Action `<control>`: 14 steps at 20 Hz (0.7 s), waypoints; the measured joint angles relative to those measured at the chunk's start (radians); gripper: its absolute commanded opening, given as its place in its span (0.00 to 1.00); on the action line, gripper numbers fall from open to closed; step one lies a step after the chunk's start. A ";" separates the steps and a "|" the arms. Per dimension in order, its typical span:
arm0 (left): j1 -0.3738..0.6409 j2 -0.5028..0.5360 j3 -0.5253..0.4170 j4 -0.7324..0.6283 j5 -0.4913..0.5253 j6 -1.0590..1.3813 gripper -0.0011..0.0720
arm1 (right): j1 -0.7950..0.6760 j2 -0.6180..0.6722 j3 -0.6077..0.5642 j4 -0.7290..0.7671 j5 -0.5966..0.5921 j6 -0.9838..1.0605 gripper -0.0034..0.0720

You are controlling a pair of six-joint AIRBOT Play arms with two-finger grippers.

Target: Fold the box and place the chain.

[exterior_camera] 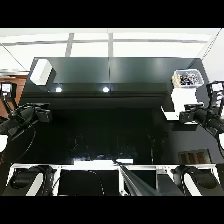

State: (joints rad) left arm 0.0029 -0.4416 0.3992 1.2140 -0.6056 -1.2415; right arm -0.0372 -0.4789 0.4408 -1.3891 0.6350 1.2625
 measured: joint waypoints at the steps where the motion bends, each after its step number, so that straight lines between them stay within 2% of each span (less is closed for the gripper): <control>1: 0.000 0.000 0.000 0.000 0.000 0.000 0.05 | 0.000 0.000 0.000 0.000 0.000 0.000 0.06; 14: 0.000 0.000 0.000 0.000 0.001 0.000 0.05 | 0.000 0.000 0.000 0.000 0.000 0.000 0.06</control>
State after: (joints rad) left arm 0.0029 -0.4416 0.3992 1.2140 -0.6048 -1.2415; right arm -0.0372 -0.4789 0.4408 -1.3891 0.6346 1.2625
